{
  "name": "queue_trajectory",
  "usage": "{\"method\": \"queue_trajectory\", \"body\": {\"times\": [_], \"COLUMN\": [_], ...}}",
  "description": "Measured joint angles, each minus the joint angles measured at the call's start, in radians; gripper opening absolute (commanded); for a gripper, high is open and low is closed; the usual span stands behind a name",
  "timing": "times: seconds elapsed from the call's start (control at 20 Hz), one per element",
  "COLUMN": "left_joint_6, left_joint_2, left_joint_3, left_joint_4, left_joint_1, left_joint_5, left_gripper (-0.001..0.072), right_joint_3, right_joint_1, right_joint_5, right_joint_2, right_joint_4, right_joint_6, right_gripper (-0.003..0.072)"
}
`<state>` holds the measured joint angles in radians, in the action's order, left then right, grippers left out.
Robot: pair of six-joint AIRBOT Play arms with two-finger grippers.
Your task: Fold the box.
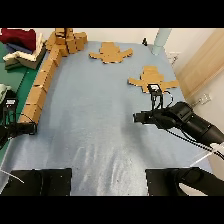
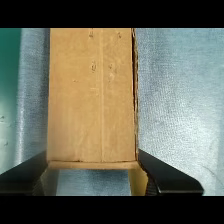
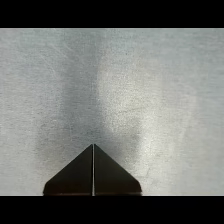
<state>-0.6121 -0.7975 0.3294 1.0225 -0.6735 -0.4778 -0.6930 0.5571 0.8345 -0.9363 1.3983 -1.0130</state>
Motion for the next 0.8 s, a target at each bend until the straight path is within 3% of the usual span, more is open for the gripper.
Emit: {"method": "queue_trajectory", "body": {"times": [0.3, 0.4, 0.65, 0.8], "left_joint_6": [-0.004, -0.006, -0.025, -0.078], "left_joint_2": [0.0, 0.0, 0.0, 0.016], "left_joint_3": [0.0, 0.0, 0.003, 0.04], "left_joint_4": [-0.002, -0.002, 0.024, 0.148], "left_joint_1": [0.0, 0.0, 0.0, 0.0], "left_joint_5": [0.004, 0.005, -0.031, -0.175], "left_gripper": [0.0518, 0.0705, 0.0704, 0.0705], "right_joint_3": [0.0, 0.0, 0.0, 0.0], "right_joint_1": [0.0, 0.0, 0.0, 0.0], "right_joint_5": [0.0, 0.0, 0.0, 0.0], "right_joint_2": [0.0, 0.0, 0.0, 0.0], "right_joint_4": [0.004, 0.004, 0.004, 0.005], "right_joint_6": [0.0, 0.0, 0.0, 0.0], "right_gripper": [0.0005, 0.0006, 0.0005, 0.0005]}}
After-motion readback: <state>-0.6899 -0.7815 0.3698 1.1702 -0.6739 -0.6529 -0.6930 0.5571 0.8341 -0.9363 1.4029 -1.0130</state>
